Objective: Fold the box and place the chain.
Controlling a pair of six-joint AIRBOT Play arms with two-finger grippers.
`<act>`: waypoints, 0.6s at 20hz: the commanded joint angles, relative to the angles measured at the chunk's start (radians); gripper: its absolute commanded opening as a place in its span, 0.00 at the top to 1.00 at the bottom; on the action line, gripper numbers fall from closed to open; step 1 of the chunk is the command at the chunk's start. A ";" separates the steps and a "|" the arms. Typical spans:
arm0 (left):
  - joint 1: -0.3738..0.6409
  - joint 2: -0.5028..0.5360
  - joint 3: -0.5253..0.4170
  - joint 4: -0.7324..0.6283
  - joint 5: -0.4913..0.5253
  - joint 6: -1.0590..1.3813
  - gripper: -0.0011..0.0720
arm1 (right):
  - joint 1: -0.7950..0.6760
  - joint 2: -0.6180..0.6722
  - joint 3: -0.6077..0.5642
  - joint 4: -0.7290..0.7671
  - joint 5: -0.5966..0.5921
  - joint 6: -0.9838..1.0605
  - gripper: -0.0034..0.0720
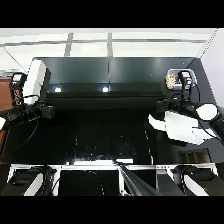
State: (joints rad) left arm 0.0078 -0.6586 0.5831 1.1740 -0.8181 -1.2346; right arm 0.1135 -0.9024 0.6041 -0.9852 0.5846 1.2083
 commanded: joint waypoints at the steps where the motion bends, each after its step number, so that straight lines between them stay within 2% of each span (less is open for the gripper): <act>1: 0.000 -0.005 -0.001 -0.008 0.074 0.000 0.95 | -0.003 0.000 0.005 0.025 -0.077 0.002 0.01; 3: 0.000 -0.010 -0.002 -0.007 0.079 -0.001 0.94 | -0.050 0.000 0.027 -0.067 -0.025 0.055 0.01; 4: 0.000 -0.019 -0.002 -0.004 0.082 -0.003 0.71 | -0.099 0.000 0.043 -0.140 -0.005 0.143 0.01; 5: -0.001 -0.031 -0.002 -0.011 0.082 -0.005 0.11 | -0.173 0.000 0.069 -0.241 0.032 0.255 0.01; 6: -0.001 -0.044 -0.002 -0.014 0.084 -0.019 0.02 | -0.259 0.000 0.092 -0.344 0.072 0.356 0.01; 7: -0.001 -0.058 -0.002 -0.014 0.080 -0.032 0.02 | -0.364 0.000 0.114 -0.433 0.119 0.421 0.01; 9: -0.001 -0.084 -0.002 -0.016 0.074 -0.032 0.02 | -0.587 -0.006 0.137 -0.482 0.195 0.423 0.01; 12: -0.001 -0.117 -0.002 -0.050 0.074 -0.032 0.02 | -0.859 -0.060 0.143 -0.377 0.308 0.250 0.01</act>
State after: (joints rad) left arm 0.0071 -0.7460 0.5816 1.1484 -0.7441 -1.2613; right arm -0.5041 -0.9268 0.7288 -1.3720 0.7658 1.5349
